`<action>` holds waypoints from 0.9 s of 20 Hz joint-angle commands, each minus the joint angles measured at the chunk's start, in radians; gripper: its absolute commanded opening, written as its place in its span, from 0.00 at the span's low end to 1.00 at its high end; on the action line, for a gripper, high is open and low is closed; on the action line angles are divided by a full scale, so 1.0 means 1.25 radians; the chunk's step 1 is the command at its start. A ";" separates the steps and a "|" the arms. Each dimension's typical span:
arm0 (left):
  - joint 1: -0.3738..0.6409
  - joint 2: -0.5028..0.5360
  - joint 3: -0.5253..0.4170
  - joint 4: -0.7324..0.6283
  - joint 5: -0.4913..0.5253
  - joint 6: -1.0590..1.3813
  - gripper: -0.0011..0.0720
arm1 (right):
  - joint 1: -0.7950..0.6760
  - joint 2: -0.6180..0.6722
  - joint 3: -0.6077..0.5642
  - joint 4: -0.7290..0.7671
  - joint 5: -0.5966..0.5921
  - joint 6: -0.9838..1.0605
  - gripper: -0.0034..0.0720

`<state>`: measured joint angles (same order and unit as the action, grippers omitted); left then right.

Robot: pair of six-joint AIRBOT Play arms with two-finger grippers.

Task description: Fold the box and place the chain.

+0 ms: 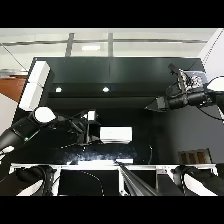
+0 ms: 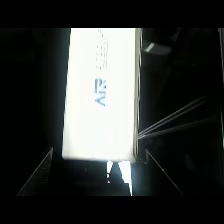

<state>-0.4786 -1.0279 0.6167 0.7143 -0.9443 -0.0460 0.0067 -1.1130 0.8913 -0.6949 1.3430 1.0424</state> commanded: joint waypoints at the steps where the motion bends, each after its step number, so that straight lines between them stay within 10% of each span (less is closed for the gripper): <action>1: -0.069 -0.030 0.050 -0.005 0.070 -0.051 0.98 | -0.007 0.002 0.001 -0.011 -0.014 -0.009 0.09; 18: -0.193 -0.161 0.080 -0.019 0.167 -0.098 0.98 | -0.007 0.002 0.001 -0.011 -0.023 -0.005 0.09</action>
<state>-0.7189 -1.2224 0.7151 0.6907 -0.7399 -0.1650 -0.0013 -1.1118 0.8913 -0.7086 1.3159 1.0351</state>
